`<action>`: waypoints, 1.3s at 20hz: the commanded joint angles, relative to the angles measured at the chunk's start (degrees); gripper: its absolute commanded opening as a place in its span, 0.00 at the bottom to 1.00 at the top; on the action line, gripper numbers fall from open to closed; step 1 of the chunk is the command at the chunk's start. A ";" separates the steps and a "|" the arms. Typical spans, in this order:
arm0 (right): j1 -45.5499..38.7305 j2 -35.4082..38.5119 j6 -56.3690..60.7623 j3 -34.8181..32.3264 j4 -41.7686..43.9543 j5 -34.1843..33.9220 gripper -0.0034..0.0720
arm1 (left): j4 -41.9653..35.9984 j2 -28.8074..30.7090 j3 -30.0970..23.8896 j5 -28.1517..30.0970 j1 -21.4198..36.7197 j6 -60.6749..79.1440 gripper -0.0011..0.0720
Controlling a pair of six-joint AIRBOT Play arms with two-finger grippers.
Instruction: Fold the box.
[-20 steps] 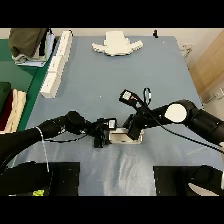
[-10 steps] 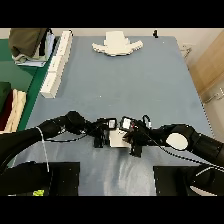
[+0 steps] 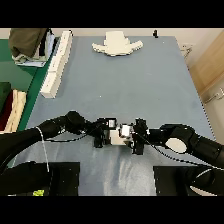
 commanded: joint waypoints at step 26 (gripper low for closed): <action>0.07 -0.52 -7.19 0.11 -2.40 -6.23 0.69 | 0.07 -0.02 0.04 -0.11 -0.02 0.04 0.73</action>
